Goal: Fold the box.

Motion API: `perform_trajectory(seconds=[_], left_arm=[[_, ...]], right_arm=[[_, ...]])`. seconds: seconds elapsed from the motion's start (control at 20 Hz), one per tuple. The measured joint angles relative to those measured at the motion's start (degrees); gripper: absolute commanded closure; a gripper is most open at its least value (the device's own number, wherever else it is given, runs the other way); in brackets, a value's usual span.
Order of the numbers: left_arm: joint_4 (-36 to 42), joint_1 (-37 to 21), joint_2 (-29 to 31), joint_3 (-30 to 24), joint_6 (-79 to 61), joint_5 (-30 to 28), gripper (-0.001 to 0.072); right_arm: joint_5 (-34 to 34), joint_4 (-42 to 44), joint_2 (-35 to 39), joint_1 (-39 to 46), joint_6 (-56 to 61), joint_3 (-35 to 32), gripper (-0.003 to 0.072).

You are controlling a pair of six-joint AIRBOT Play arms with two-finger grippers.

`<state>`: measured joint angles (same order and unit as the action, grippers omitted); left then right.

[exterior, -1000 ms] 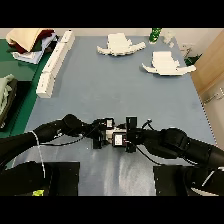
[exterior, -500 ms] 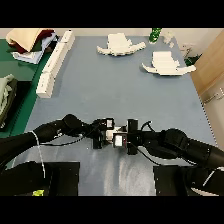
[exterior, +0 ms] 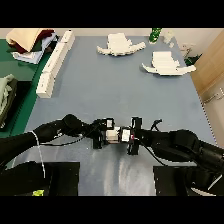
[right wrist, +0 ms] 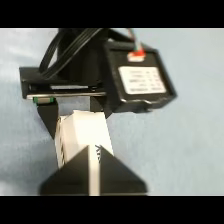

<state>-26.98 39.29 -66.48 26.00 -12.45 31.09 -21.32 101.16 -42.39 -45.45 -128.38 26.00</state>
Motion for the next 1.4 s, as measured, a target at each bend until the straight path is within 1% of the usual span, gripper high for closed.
perform_trajectory(seconds=[0.15, 0.3, 0.4, 0.5, 0.75, 1.0, 1.15, 1.35, 1.4], left_arm=[[0.0, 0.0, 0.0, 0.0, 0.0, 0.0, 0.0336], [0.0, 0.0, 0.0, 0.0, 0.0, 0.0, 0.0336], [0.0, 0.0, 0.0, 0.0, 0.0, 0.0, 0.0336], [0.0, 0.0, 0.0, 0.0, 0.0, 0.0, 0.0336], [0.0, 0.0, 0.0, 0.0, 0.0, 0.0, 0.0336], [0.0, 0.0, 0.0, 0.0, 0.0, 0.0, 0.0335], [0.0, 0.0, 0.0, 0.0, 0.0, 0.0, 0.0336], [0.0, 0.0, 0.0, 0.0, 0.0, 0.0, 0.0336], [0.0, 0.0, 0.0, 0.0, 0.0, 0.0, 0.0336]], right_arm=[[2.7, 0.4, 0.8, 0.5, 10.6, -2.7, 0.0682], [7.4, 0.6, 1.1, 0.8, 20.3, -6.8, 0.0683], [10.6, 0.8, 1.1, 0.8, 25.1, -9.3, 0.0683], [12.2, 1.1, 0.5, 0.8, 27.7, -11.0, 0.0683], [14.8, 2.4, -2.7, 0.4, 30.5, -12.5, 0.0682], [15.5, 3.0, -4.1, -0.2, 31.3, -12.9, 0.0682], [15.0, 3.0, -3.0, -0.3, 31.4, -12.9, 0.0682], [12.8, 1.7, 1.4, 0.4, 31.5, -12.7, 0.0682], [13.2, 1.0, 2.6, 0.9, 31.5, -12.3, 0.0682]])
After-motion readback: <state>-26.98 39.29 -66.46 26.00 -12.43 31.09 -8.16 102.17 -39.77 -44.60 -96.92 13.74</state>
